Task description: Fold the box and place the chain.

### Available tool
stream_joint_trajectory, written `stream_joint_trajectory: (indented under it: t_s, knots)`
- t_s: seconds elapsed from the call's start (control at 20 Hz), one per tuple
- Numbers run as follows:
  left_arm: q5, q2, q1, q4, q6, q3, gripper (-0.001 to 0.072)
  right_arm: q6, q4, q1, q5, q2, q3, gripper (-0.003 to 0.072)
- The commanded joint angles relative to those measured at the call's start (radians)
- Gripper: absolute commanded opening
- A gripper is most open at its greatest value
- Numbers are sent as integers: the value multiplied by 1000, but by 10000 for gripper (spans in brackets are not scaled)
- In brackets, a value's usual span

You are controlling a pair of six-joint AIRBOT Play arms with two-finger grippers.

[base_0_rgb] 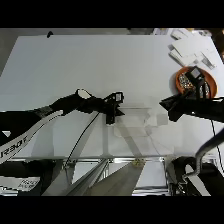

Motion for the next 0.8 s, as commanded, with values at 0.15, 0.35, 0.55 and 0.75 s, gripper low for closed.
stream_joint_trajectory:
  t_s: [0.15,0.35,0.55,0.75]
  knots:
    - [0,0,0,0,0,0,15,-33,-280,197,142,-9,1,18]
    - [0,0,0,0,0,-1,15,-33,-289,349,212,-58,-38,18]
    - [0,-1,0,0,0,0,15,-31,-311,454,235,-69,-103,18]
    - [-1,0,0,0,0,0,15,-34,-343,472,135,-51,-172,19]
